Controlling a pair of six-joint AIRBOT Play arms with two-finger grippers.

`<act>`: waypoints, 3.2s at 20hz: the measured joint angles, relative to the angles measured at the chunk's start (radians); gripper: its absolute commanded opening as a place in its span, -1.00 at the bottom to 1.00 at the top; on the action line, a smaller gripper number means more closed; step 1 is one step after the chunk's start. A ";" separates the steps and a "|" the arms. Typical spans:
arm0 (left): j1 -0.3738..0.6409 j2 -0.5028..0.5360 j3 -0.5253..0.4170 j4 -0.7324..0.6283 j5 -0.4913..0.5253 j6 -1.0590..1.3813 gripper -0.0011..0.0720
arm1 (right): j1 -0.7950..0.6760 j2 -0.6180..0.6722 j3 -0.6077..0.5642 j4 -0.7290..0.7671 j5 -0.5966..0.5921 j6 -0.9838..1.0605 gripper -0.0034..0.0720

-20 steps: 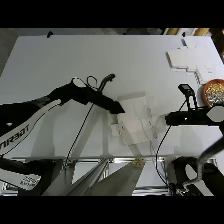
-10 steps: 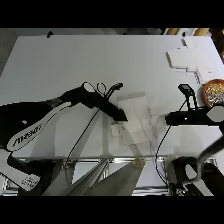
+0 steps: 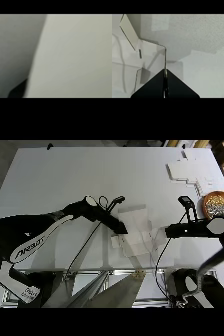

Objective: Fold the box and place the chain.

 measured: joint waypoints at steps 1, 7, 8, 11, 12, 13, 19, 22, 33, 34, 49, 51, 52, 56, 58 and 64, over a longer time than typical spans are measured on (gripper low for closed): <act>-0.001 0.000 0.000 -0.001 0.002 0.014 -0.96 | 0.000 0.000 0.000 0.000 0.000 0.000 -0.86; -0.002 0.018 0.002 -0.004 0.020 0.090 -0.96 | 0.000 0.000 0.000 0.004 -0.001 -0.002 -0.83; -0.002 0.027 0.002 -0.003 0.029 0.106 -0.96 | 0.000 0.000 0.001 0.006 -0.001 -0.001 -0.66; -0.002 0.064 0.003 0.000 0.050 0.159 -0.97 | 0.001 0.000 0.020 0.026 0.027 -0.004 -0.29; -0.002 0.082 0.003 0.012 0.051 0.174 -0.97 | 0.000 0.001 0.034 0.027 0.039 -0.008 -0.27; -0.002 0.102 0.003 0.030 0.053 0.182 -0.97 | 0.000 0.001 0.051 0.031 0.059 -0.012 -0.27; -0.002 0.301 0.003 0.240 0.082 0.140 -0.97 | 0.001 0.044 0.212 0.036 0.175 -0.040 0.26; -0.002 0.407 0.003 0.314 0.071 0.119 -0.97 | 0.000 0.120 0.272 0.032 0.200 -0.045 0.32; -0.055 0.478 -0.019 0.367 -0.080 0.181 -0.95 | 0.001 0.338 0.312 0.006 0.288 -0.096 0.31; -0.067 0.466 -0.021 0.366 -0.067 0.203 -0.95 | 0.001 0.341 0.313 0.006 0.290 -0.097 0.31; -0.111 0.226 -0.029 0.251 0.221 0.422 -0.95 | 0.001 0.346 0.312 0.004 0.283 -0.101 0.30; -0.111 0.208 -0.028 0.252 0.233 0.435 -0.95 | 0.000 0.345 0.310 0.004 0.275 -0.101 0.30; -0.111 0.203 -0.029 0.257 0.238 0.439 -0.95 | 0.001 0.343 0.308 0.004 0.269 -0.101 0.30; -0.111 0.192 -0.029 0.270 0.264 0.449 -0.95 | 0.001 0.319 0.306 0.004 0.257 -0.102 0.30; -0.111 0.188 -0.028 0.272 0.289 0.462 -0.95 | 0.001 0.300 0.305 0.004 0.254 -0.102 0.30; -0.111 0.172 -0.028 0.180 0.309 0.659 -0.95 | 0.001 0.235 0.301 0.003 0.252 -0.113 0.30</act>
